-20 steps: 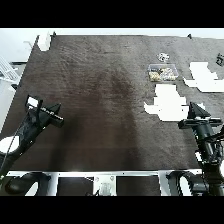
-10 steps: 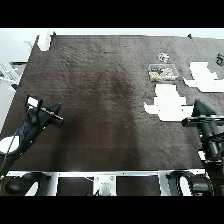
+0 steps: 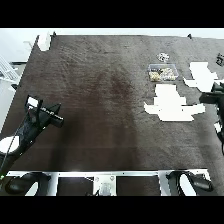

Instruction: Fold the box and place the chain.

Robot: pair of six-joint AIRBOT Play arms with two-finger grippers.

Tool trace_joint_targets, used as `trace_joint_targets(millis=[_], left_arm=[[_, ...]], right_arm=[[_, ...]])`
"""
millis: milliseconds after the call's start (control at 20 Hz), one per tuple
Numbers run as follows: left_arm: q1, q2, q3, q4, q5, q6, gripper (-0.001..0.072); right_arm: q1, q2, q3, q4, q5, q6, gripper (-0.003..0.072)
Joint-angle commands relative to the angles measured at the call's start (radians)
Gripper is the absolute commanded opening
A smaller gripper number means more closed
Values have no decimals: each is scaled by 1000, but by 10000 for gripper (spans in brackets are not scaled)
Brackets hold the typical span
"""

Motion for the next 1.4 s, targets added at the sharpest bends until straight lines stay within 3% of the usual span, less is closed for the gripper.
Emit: trace_joint_targets(millis=[0,250,400,650,700,800,1050,1200,1350], left_arm=[[0,1,0,0,0,0,20],[0,1,0,0,0,0,20],[0,1,0,0,0,0,20],[0,1,0,0,1,0,20],[0,1,0,0,1,0,20],[0,1,0,0,0,0,20],[0,1,0,0,0,0,20],[0,1,0,0,0,0,20],[0,1,0,0,0,0,20]], right_arm=[[-142,-267,97,0,180,46,197],[-241,-327,82,-12,198,68,195],[-348,-409,173,-203,374,218,201],[-526,-680,482,-777,797,637,327],[-542,-734,547,-863,875,680,377],[-561,-848,682,-980,1034,704,388],[-560,-1120,1013,-1069,1334,709,383],[-559,-1231,1192,-1069,1415,731,383],[-558,-1288,1291,-1066,1472,731,385]])
